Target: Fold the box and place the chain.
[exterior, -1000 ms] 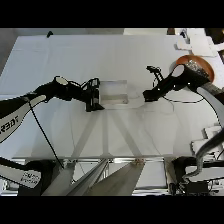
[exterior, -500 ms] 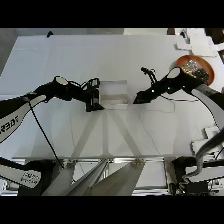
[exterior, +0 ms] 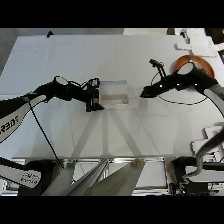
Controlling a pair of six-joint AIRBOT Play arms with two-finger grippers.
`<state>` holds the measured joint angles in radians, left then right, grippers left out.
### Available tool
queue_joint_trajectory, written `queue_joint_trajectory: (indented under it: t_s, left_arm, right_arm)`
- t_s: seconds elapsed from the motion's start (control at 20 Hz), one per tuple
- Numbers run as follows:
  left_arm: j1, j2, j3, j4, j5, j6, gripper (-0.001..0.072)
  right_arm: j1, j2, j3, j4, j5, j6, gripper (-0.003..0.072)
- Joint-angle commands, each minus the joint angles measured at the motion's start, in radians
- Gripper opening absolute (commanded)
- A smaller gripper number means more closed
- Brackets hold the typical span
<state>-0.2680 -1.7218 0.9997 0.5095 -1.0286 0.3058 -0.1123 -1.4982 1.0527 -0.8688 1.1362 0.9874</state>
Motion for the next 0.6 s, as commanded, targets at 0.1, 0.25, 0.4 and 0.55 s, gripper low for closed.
queue_joint_trajectory:
  t_s: [0.1,0.25,0.4,0.55]
  left_arm:
    - [0.0,0.0,0.0,0.0,0.0,0.0,0.0209]
    - [0.0,0.0,0.0,0.0,0.0,0.0,0.0209]
    - [0.0,0.0,0.0,0.0,0.0,0.0,0.0209]
    - [0.0,0.0,0.0,0.0,0.0,0.0,0.0209]
  right_arm:
    - [-0.029,0.015,-0.105,-0.05,-0.1,0.006,0.0014]
    - [-0.028,0.0,-0.189,0.023,-0.135,-0.039,0.001]
    - [-0.011,-0.005,-0.206,0.118,-0.167,-0.099,0.001]
    - [0.033,-0.021,-0.206,0.122,-0.206,-0.099,0.0008]
